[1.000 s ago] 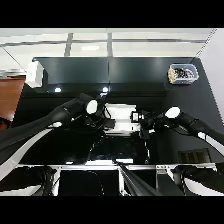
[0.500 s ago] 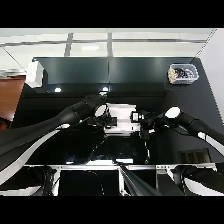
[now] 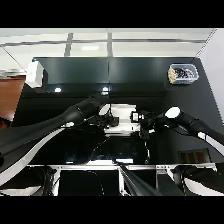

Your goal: Fold the box and place the chain.

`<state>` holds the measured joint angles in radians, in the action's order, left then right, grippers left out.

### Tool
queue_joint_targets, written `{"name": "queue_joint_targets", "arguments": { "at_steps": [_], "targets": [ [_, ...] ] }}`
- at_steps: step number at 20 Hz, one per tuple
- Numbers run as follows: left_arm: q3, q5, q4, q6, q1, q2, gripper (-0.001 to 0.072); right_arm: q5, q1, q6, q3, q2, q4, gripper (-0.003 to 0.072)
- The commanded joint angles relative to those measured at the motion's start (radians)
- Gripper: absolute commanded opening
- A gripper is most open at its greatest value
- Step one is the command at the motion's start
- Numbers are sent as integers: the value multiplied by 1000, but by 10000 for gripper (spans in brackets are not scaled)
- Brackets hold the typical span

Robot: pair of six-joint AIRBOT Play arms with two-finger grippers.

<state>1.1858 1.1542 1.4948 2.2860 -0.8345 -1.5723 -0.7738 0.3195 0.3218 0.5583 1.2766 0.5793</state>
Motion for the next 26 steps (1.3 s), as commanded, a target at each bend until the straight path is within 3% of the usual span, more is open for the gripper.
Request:
{"name": "queue_joint_targets", "arguments": {
  "at_steps": [1,4,6,7,20,24,26],
  "targets": [
    [2,-1,-12,-13,-1,-2,27,0,0,0,0,0,0,158],
    [2,-2,-13,-12,-1,-3,42,0,0,0,0,0,0,157],
    [3,-1,-13,-12,-1,-3,341,0,0,0,0,0,0,158],
    [3,-1,-13,-11,-1,-3,384,0,0,0,0,0,0,158],
    [3,-25,-11,24,-2,-19,358,0,0,0,0,0,0,157],
    [3,-19,-11,24,-1,-19,136,0,0,0,0,0,0,157],
    [3,-19,-15,27,-2,-19,123,0,0,0,0,0,0,157]
  ]
}}
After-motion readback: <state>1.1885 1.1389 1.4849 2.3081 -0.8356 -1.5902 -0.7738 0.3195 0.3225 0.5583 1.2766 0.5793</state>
